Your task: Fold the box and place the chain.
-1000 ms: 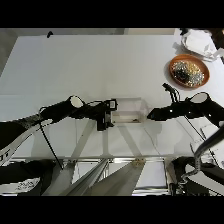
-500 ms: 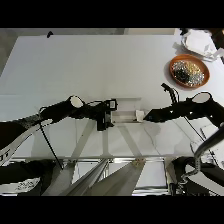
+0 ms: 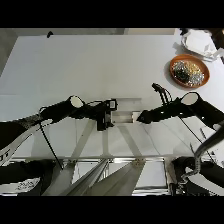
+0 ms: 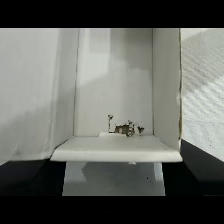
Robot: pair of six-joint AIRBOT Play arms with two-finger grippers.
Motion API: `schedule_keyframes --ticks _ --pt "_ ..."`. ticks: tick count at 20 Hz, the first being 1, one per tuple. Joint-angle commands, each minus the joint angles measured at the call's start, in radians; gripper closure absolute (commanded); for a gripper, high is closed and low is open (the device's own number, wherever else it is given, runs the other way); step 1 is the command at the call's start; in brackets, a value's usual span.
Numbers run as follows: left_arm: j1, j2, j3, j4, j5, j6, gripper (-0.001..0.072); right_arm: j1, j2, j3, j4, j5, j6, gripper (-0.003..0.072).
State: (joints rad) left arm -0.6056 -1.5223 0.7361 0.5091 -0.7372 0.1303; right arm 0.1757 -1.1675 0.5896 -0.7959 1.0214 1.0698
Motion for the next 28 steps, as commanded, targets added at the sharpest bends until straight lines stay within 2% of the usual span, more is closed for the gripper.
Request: schedule_keyframes --ticks 1,10,15,20,23,27,28 --pt "0.0 0.001 0.0 0.0 0.0 0.0 0.0377 0.099 0.0 0.046 -0.171 -0.092 0.221 0.0201" --pt "-0.001 0.001 0.0 0.0 0.0 0.0 0.0377 0.219 -0.015 0.084 -0.345 -0.125 0.609 0.0214" --pt "-0.001 0.001 0.0 0.0 0.0 0.0 0.0377 0.278 -0.039 0.127 -0.409 -0.159 0.732 0.0238" --pt "-0.001 0.001 0.0 0.0 0.0 0.0 0.0377 0.359 -0.13 0.23 -0.531 -0.108 0.847 0.0238" --pt "-0.001 0.001 0.0 0.0 0.0 0.0 0.0377 0.41 -0.167 0.243 -0.595 -0.069 0.929 0.0239" --pt "0.0 0.001 0.0 0.0 0.0 0.0 0.0377 0.443 -0.198 0.243 -0.671 -0.033 1.018 0.0322" --pt "-0.001 0.001 0.0 0.0 0.0 0.0 0.0377 0.448 -0.198 0.243 -0.671 -0.043 1.017 0.0379"
